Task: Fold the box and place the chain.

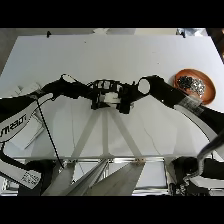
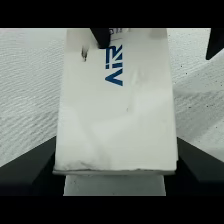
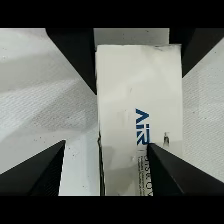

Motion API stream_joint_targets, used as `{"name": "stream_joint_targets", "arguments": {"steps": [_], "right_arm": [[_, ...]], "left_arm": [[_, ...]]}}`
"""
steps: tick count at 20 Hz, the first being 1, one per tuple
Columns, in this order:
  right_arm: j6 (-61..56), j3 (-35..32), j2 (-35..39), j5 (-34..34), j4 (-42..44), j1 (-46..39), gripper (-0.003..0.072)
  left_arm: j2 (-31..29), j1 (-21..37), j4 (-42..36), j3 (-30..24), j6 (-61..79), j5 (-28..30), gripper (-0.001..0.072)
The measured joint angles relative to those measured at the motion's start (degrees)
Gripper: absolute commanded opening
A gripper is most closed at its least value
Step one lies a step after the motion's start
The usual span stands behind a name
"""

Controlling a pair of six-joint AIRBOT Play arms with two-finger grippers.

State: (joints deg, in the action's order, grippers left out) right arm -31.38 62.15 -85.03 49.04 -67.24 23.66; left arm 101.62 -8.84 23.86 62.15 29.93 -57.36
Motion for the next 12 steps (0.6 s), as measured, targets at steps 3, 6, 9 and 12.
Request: {"name": "stream_joint_targets", "arguments": {"steps": [3, 6, 9, 12], "right_arm": [[-0.2, 0.0, 2.2, -1.7, -0.9, -0.1, 0.0547], [-0.3, 0.0, 4.4, -3.8, -1.5, -0.1, 0.0547], [-0.2, 0.0, 6.5, -4.7, -2.7, -0.1, 0.0541], [-1.2, 0.0, 7.6, -4.9, -3.1, -0.2, 0.0116]], "left_arm": [[0.0, 0.0, -0.3, 0.0, 0.2, 0.4, 0.0513], [0.0, 0.1, -0.3, 0.0, 0.1, 0.5, 0.0513], [0.0, 0.1, -0.1, 0.0, 0.1, 0.3, 0.0513], [0.0, 0.1, 0.0, 0.0, 0.1, 0.2, 0.0513]]}}
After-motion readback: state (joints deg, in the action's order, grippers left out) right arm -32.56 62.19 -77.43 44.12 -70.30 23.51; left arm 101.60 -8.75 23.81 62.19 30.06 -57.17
